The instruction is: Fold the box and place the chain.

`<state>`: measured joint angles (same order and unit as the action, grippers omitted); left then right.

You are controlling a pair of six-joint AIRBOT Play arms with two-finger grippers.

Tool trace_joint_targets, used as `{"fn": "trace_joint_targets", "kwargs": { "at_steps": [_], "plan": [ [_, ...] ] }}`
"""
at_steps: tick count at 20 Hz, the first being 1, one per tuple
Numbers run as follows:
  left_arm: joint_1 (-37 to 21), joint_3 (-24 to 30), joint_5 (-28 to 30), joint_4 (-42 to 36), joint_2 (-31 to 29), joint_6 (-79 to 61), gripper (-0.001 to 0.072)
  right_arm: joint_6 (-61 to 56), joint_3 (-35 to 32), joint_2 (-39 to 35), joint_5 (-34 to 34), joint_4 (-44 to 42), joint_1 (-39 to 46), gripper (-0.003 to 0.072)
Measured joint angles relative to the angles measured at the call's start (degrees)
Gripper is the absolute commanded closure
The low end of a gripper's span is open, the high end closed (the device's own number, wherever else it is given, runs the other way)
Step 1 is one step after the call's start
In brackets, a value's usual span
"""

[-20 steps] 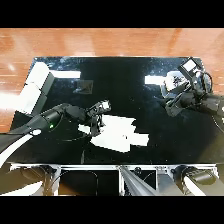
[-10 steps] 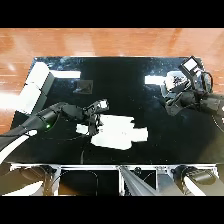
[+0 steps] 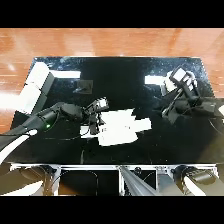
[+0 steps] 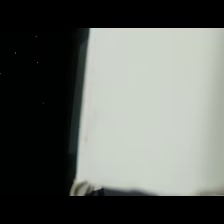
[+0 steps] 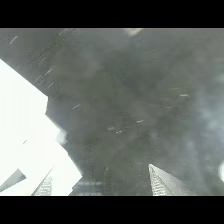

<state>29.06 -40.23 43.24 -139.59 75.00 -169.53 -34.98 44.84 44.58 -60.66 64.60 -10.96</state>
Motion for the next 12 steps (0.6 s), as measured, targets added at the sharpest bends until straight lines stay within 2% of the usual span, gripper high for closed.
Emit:
{"fn": "trace_joint_targets", "kwargs": {
  "at_steps": [5,12],
  "plan": [
    [-0.1,0.0,-1.4,1.4,0.7,-1.9,0.0691,12.0,-5.5,3.9,-1.1,-4.3,-4.4,-0.0034],
    [-0.1,0.0,-4.0,7.5,0.9,-2.5,0.0691,24.5,-10.1,9.7,7.1,-4.0,-13.9,-0.0034]
  ]
}}
